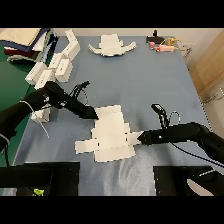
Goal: Fold the box.
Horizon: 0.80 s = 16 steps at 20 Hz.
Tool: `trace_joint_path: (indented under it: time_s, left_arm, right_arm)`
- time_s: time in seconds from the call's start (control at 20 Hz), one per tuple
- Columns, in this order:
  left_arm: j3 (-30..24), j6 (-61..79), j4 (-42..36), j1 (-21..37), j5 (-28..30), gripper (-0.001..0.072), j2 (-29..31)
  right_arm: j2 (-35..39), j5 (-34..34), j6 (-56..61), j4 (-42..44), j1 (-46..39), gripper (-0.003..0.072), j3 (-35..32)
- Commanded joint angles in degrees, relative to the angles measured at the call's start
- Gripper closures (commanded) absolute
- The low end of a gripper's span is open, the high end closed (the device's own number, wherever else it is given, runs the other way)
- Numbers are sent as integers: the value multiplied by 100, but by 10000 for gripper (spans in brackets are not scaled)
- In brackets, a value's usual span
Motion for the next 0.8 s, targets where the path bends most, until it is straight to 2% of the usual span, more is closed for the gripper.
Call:
trace_joint_path:
  time_s: [0.0, 0.25, 0.4, 0.45, 0.55, 0.6, 0.75]
  left_arm:
    - [138, 610, -435, 13, -247, 388, -455]
    - [407, 1182, -625, 7, -1196, 390, -739]
    - [413, 1294, -625, 7, -1508, 390, -868]
    - [417, 1344, -627, 7, -1513, 422, -905]
    - [420, 1541, -638, 7, -1508, 640, -909]
    - [420, 1670, -671, 7, -1519, 697, -909]
    - [420, 1928, -807, 2, -1613, 695, -909]
  right_arm:
    - [13, 52, 35, -7, 50, 684, -7]
    - [7, 52, 37, -7, 50, 684, -7]
    - [2, 57, 37, -7, 50, 684, -7]
    - [2, 55, 37, -7, 50, 684, -7]
    - [2, 50, 37, -4, 50, 683, -4]
    - [2, 50, 37, -7, 50, 683, -4]
    - [2, 52, 35, -9, 50, 682, -4]
